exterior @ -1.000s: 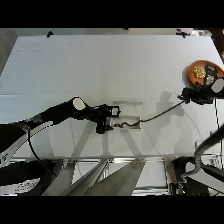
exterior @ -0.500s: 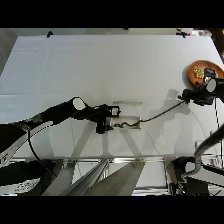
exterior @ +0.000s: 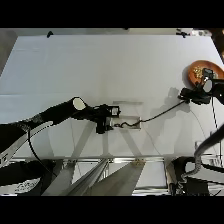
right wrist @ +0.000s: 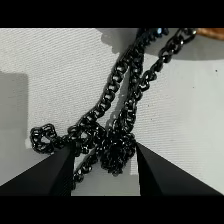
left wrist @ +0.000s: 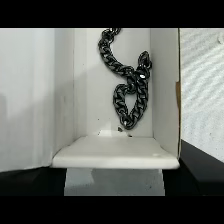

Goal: Fold the box and place the chain.

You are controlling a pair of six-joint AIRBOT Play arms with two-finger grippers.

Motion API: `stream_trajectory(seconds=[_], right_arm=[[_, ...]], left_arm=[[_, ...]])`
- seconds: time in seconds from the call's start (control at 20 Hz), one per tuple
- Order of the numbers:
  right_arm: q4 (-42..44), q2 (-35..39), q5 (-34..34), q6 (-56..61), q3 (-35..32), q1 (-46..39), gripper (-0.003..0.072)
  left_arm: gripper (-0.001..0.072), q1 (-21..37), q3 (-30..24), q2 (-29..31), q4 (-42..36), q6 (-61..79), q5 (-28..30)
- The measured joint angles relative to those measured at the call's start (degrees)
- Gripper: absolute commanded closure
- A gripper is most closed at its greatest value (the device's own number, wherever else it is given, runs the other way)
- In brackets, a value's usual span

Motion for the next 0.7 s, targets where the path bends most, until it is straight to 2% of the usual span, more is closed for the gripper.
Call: stream_trajectory(seconds=[0.05,0.2,0.25,0.4,0.7], right_arm=[[0.00,-0.37,-0.09,0.07,0.00,0.04,0.0298],[-0.11,-1.33,-0.48,0.28,0.11,0.26,0.0438],[-0.22,-1.66,-0.79,0.26,0.07,0.28,0.0514],[0.52,-1.95,-0.39,0.46,0.11,0.37,0.0654],[0.28,0.04,3.41,-0.92,-0.04,2.27,0.0667]], left_arm=[[0.0362,0.00,0.00,0.00,0.00,0.02,0.00],[0.0362,0.00,0.00,0.00,0.00,0.00,0.00],[0.0362,0.00,0.00,0.00,0.00,0.00,0.00],[0.0362,0.00,0.00,0.00,0.00,0.02,-0.04],[0.0362,0.00,0.00,0.00,-0.13,0.02,-0.02]])
